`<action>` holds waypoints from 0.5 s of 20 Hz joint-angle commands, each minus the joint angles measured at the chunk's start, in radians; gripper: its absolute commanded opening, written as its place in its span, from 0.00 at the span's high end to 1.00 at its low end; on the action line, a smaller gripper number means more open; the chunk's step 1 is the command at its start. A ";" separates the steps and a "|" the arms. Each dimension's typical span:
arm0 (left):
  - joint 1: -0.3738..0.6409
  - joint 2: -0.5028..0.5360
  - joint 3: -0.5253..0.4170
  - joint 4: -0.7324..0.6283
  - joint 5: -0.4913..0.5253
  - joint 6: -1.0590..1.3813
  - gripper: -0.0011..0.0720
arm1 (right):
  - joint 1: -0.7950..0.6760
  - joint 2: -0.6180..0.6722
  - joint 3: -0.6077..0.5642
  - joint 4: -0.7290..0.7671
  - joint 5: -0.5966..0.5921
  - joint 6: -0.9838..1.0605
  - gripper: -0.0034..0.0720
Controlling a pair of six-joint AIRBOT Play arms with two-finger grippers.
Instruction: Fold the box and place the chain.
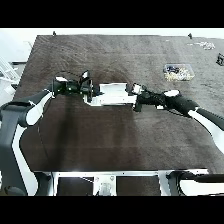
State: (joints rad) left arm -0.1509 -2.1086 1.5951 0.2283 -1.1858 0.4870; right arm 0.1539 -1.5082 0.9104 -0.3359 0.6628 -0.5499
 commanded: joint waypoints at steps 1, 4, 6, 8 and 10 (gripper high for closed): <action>0.000 0.000 0.000 0.000 0.000 0.000 0.96 | -0.026 -0.043 0.045 0.004 0.066 -0.001 0.05; 0.000 0.000 0.000 0.000 -0.001 0.000 0.96 | -0.057 -0.079 0.100 0.004 0.143 0.000 0.05; 0.000 0.000 0.000 0.000 0.000 0.000 0.96 | -0.068 -0.104 0.135 0.003 0.184 0.003 0.05; 0.000 0.000 0.000 0.000 0.000 0.000 0.96 | -0.078 -0.127 0.165 0.003 0.215 0.004 0.05; 0.000 0.000 0.000 0.000 -0.001 0.000 0.96 | -0.093 -0.154 0.201 0.002 0.275 0.028 0.05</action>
State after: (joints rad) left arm -0.1505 -2.1086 1.5951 0.2283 -1.1862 0.4870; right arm 0.0795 -1.6279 1.0645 -0.3340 0.8539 -0.5434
